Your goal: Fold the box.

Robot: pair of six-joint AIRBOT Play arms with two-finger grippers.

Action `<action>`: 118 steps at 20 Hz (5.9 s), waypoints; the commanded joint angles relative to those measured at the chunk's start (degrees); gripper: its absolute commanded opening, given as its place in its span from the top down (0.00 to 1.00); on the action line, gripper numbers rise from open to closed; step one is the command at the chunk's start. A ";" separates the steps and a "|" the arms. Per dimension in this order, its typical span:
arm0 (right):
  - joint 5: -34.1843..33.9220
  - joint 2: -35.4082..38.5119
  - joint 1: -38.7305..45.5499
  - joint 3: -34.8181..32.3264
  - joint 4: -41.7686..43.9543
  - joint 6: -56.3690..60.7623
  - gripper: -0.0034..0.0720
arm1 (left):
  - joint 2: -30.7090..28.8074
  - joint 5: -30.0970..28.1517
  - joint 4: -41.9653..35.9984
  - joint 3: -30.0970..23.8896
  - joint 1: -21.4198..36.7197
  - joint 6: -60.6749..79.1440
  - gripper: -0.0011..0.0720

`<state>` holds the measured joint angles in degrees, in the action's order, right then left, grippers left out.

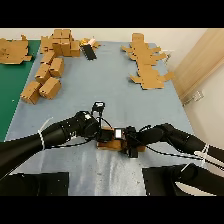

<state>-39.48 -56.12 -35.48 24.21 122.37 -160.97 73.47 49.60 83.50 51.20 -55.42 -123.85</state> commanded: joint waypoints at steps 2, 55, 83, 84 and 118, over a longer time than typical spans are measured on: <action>-0.04 0.00 0.02 0.02 0.00 0.04 0.16 | -1.53 4.52 0.28 0.31 0.15 1.55 0.31; 3.02 0.00 -6.27 0.00 2.14 -5.42 0.16 | -27.63 2.93 -43.54 -30.18 29.46 127.84 0.23; 3.23 0.00 -6.27 0.00 1.68 -5.51 0.16 | -19.71 -8.87 -50.36 -30.10 21.46 122.99 0.02; 3.26 0.00 -6.27 0.00 1.68 -5.51 0.16 | -19.71 -9.22 -50.56 -30.10 20.92 122.99 0.02; 3.23 0.00 -6.27 0.02 1.49 -5.53 0.16 | -14.19 -14.56 -54.18 -30.08 17.18 127.49 0.40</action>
<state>-36.23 -56.12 -41.78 24.21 123.81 -166.45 59.29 35.00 29.47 21.12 -38.26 3.64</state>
